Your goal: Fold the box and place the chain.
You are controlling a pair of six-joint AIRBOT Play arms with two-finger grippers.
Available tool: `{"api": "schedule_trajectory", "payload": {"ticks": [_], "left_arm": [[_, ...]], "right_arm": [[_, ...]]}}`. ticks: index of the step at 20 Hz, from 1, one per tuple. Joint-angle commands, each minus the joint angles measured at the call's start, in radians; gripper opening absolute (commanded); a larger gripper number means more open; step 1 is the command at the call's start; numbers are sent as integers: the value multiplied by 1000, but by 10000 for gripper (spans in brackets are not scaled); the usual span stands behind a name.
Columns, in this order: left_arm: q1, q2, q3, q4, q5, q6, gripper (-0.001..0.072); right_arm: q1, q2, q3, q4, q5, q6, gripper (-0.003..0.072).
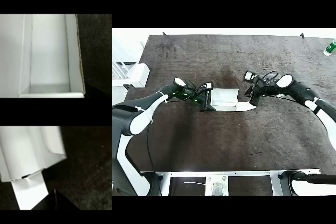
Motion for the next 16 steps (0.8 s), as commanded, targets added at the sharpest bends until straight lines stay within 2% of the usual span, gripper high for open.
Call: {"api": "schedule_trajectory", "payload": {"ticks": [1,4,7,11,16], "left_arm": [[1,0,0,0,0,0,527],[1,0,0,0,0,0,527],[1,0,0,0,1,0,527],[1,0,0,0,1,0,527],[1,0,0,0,1,0,527]], "right_arm": [[-44,69,0,-4,1,333,10],[-125,75,-3,-4,51,646,9],[-203,69,-55,-4,130,832,9],[-237,48,-122,-4,131,886,10],[-232,-47,-124,60,141,886,10]]}}
